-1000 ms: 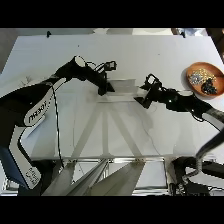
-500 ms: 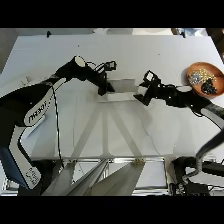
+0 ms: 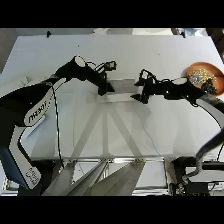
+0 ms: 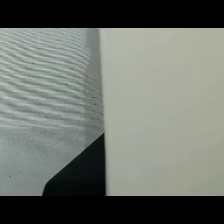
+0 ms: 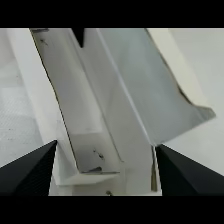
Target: Fold the box and place the chain.
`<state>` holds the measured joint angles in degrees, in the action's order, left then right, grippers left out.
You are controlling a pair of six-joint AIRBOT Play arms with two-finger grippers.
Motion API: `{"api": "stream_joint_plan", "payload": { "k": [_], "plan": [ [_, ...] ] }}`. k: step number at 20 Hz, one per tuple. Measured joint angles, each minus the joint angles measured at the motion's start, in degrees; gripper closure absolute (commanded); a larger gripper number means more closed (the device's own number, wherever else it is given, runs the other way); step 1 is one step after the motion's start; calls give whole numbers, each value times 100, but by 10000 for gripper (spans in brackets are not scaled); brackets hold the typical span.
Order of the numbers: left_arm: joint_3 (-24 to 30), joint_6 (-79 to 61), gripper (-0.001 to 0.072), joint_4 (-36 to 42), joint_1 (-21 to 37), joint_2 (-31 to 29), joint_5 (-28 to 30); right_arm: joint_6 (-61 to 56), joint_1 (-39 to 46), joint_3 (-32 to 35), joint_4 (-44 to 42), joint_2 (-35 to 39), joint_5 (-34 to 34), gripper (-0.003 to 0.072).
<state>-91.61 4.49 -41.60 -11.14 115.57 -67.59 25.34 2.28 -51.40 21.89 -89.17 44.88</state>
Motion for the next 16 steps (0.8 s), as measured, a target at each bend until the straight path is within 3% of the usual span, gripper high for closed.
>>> {"api": "stream_joint_plan", "payload": {
  "k": [7, 16],
  "plan": [
    [0, -4, 700, -2, 0, 0, -13, -435, 179, -660, 634, -629, 1121, -3],
    [2, -7, 700, -2, -2, 0, -13, -540, 173, -761, 772, -962, 1499, -3]
  ]
}}
